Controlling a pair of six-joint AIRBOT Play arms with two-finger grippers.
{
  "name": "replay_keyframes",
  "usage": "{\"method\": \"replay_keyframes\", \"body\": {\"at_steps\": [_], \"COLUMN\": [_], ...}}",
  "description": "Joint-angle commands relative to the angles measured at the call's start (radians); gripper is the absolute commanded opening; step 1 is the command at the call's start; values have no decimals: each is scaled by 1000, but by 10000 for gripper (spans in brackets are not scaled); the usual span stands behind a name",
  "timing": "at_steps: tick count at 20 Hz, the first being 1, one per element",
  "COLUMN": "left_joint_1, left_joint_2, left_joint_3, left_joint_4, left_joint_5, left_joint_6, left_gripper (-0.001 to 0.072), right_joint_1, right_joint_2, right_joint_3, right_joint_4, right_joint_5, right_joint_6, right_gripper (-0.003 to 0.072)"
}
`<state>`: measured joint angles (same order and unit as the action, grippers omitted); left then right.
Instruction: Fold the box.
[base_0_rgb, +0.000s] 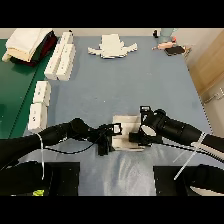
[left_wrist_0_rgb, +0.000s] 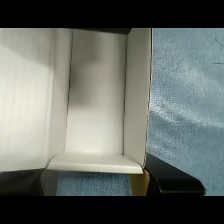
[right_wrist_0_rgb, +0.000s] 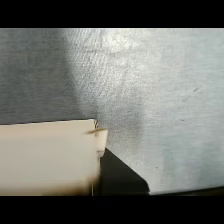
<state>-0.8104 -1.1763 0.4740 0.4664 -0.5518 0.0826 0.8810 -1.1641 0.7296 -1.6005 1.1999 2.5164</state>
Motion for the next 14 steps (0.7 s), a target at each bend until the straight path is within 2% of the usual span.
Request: {"method": "replay_keyframes", "body": {"at_steps": [1, 2, 3, 8, 12, 13, 14], "left_joint_1": [0, 0, 0, 0, 0, 0, 0], "left_joint_2": [0, 0, 0, 0, 0, 0, 0], "left_joint_3": [0, 0, 0, 0, 0, 0, 0], "left_joint_4": [-2, -2, -2, -2, -2, -2, -2], "left_joint_5": [0, 0, 0, 0, 0, 0, 0], "left_joint_6": [-2, -2, -2, -2, -2, -2, -2], "left_gripper": [522, 522, 522, 522, 522, 522, 522], "right_joint_1": [-1, 0, 0, -3, -24, -43, -70], "right_joint_2": [0, 0, 0, 75, 227, 271, 310], "right_joint_3": [0, 0, 0, 14, 61, 65, 64], "right_joint_4": [-1, -1, 1, 8, -30, -59, -86], "right_joint_5": [19, 20, 22, 29, 128, 156, 175], "right_joint_6": [-13, -24, -32, -41, -41, -41, -46], "right_gripper": [146, 398, 426, 425, 425, 397, 250]}}
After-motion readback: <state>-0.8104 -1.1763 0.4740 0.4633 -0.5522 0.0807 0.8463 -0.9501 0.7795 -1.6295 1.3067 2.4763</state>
